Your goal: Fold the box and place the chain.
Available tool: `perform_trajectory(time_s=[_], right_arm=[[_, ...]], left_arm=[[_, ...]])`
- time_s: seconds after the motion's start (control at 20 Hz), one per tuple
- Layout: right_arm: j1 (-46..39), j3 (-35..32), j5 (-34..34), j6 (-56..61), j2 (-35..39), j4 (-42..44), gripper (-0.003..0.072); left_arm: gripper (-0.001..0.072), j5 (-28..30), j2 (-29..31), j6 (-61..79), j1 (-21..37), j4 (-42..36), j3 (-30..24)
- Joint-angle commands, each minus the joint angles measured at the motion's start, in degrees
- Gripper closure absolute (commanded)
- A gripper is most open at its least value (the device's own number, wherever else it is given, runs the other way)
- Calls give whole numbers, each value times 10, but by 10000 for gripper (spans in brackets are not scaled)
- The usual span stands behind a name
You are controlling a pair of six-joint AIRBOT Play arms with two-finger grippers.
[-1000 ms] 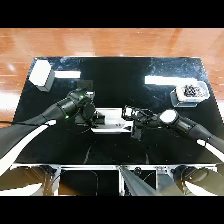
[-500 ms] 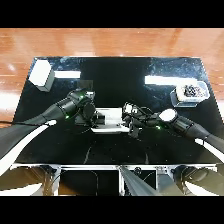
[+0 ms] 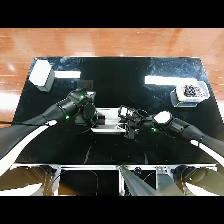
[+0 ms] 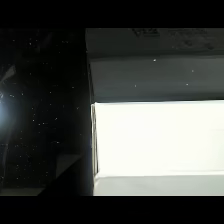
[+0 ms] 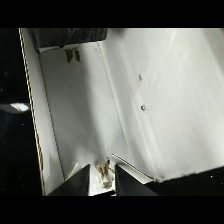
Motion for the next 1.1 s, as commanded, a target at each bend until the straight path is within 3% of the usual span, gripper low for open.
perform_trajectory(time_s=[0.0, 0.15, 0.2, 0.3, 0.35, 0.4, 0.45, 0.5, 0.55, 0.6, 0.65, 0.85, 1.05], right_arm=[[3, 0, -7, -1, -6, 15, 275], [3, 0, -7, -1, -6, 15, 288], [3, 0, -7, -1, -6, 15, 417], [3, 0, -7, -1, -6, 15, 432], [3, 0, -7, -1, -6, 15, 424], [3, 0, -7, -1, -6, 15, 293], [3, 0, -7, -1, -6, 15, 234], [3, 0, -7, -1, -6, 15, 234], [3, 0, -7, -1, -6, 15, 329], [3, 0, -7, -1, -6, 15, 523], [3, 0, -7, -1, -6, 15, 614], [-1, 0, -6, 59, 0, 10, 611], [-60, 0, 37, 247, 35, 4, 609]], left_arm=[[690, 0, 0, 2, -2, 0, 0], [690, 0, 0, 2, -2, 0, 0], [690, 0, 0, 2, -2, 0, 0], [690, 0, 0, 2, -2, 0, 0], [690, 0, 0, 2, -2, 0, 0], [690, 0, 0, 2, -2, -1, 0], [690, 0, 0, 2, -2, -1, 0], [690, 0, 0, 2, -2, -1, 0], [690, 0, 0, 2, -2, 0, 0], [690, 0, 0, 2, -2, 0, 0], [690, 0, 0, 2, -2, 0, 0], [690, 1, 0, 5, -2, -1, 0], [690, 0, 0, 7, -2, 0, 0]])
